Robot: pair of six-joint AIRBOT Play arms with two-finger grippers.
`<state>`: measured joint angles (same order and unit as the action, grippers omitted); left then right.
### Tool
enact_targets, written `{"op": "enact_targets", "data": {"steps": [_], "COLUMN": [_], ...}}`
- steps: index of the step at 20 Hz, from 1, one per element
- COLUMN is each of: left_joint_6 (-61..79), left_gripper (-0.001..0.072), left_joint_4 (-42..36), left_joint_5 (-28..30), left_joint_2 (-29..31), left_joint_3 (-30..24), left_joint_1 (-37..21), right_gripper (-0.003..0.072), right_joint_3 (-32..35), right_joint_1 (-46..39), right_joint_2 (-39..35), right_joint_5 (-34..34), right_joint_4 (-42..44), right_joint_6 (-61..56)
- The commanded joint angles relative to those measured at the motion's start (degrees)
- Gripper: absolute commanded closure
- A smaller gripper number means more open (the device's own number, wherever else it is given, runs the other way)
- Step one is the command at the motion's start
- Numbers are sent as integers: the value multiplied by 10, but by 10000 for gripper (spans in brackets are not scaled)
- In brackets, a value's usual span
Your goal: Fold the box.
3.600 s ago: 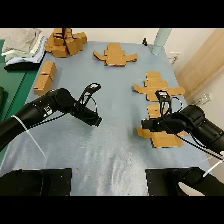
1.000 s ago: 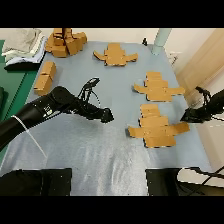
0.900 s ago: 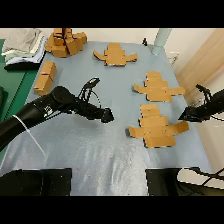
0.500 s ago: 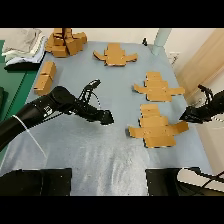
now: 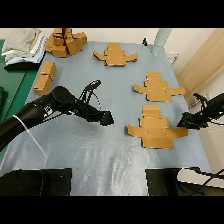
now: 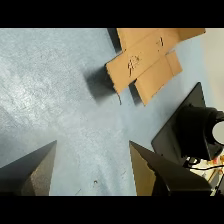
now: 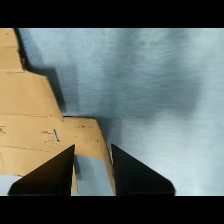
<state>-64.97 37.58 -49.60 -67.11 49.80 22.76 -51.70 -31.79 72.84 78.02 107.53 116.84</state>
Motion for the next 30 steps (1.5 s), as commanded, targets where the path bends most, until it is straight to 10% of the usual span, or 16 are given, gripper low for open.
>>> {"op": "enact_targets", "data": {"steps": [1,6,8,16,19,21,30], "left_joint_6": [0,0,1,10,11,11,11], "left_gripper": [6,7,6,11,63,63,63], "left_joint_4": [-12,-24,-24,-25,-25,-25,-31], "left_joint_5": [6,5,5,-14,-62,-67,-71], "left_joint_2": [0,0,0,0,0,0,0], "left_joint_3": [0,0,0,2,14,16,16], "left_joint_1": [1,1,1,-21,-66,-87,-95], "right_gripper": [346,511,683,684,682,432,423], "right_joint_3": [26,35,42,64,78,79,95], "right_joint_1": [2,2,2,190,283,316,333], "right_joint_2": [7,6,6,5,-11,-12,-12], "right_joint_5": [3,63,66,-45,-77,-98,-120], "right_joint_4": [61,62,89,269,226,179,126], "right_joint_6": [24,7,2,1,-56,-80,-136]}}
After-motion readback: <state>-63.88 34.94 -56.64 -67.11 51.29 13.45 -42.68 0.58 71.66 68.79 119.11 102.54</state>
